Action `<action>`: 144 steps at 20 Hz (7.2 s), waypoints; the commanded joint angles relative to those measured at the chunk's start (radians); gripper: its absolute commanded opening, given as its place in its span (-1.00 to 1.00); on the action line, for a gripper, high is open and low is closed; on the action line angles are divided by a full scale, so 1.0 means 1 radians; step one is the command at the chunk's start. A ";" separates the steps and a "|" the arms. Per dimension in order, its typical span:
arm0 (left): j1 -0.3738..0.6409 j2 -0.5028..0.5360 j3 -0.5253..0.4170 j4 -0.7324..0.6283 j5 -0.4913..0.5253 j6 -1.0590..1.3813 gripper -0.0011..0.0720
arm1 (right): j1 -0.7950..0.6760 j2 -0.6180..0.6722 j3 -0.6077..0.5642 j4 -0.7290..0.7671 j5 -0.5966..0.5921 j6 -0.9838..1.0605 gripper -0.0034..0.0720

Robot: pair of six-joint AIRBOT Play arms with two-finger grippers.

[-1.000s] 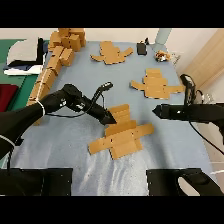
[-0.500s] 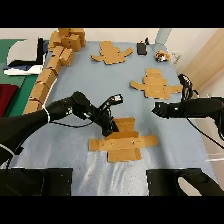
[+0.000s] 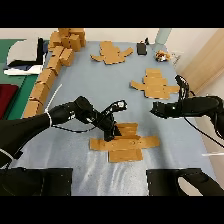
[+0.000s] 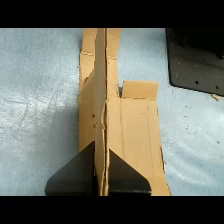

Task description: Fold the box.

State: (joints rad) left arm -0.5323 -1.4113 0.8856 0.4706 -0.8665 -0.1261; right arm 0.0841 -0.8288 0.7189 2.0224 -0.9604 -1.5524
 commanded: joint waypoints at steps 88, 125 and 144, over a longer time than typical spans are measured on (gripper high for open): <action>0.003 0.006 0.048 0.116 -0.084 -0.137 -0.93 | 1.488 -0.222 -0.130 -1.104 -0.196 0.700 0.17; 0.003 0.006 0.048 0.116 -0.084 -0.137 -0.93 | 0.706 0.208 -0.356 -0.377 0.220 -0.679 1.00; 0.003 0.006 0.048 0.116 -0.084 -0.137 -0.93 | 0.447 -0.034 -0.324 0.074 0.213 -1.246 0.99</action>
State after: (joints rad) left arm -0.5297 -1.4044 0.9329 0.5865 -0.9508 -0.2630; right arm 0.5320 -0.8608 0.3958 2.1006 -0.7437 -2.7918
